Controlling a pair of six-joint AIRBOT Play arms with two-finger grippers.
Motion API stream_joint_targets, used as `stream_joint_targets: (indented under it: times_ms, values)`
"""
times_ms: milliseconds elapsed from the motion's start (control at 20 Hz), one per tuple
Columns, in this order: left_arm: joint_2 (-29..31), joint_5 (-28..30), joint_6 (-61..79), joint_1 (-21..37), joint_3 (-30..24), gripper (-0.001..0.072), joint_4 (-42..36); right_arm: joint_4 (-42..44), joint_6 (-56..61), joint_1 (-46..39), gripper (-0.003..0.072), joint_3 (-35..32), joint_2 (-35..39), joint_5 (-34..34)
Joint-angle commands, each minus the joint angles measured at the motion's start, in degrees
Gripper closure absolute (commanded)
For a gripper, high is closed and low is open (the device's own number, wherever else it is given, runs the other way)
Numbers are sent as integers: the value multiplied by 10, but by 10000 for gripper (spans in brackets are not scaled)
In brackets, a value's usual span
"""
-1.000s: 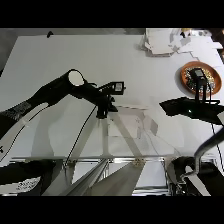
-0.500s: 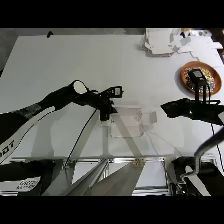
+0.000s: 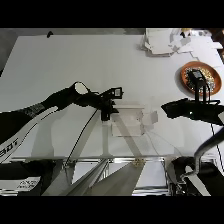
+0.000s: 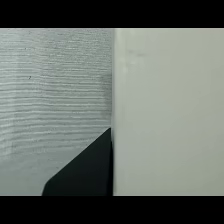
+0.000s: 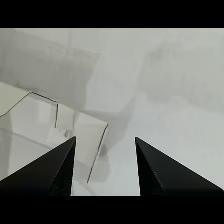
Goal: Fold the box and place the chain.
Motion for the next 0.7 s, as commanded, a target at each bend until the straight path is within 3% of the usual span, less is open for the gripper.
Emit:
stream_joint_targets:
  times_ms: [0,650]
  values:
    - [0,7,8,0,0,707,-2,-16,0,0,273,0,0,0]
    - [-17,16,8,0,0,707,4,-22,0,0,276,0,0,0]
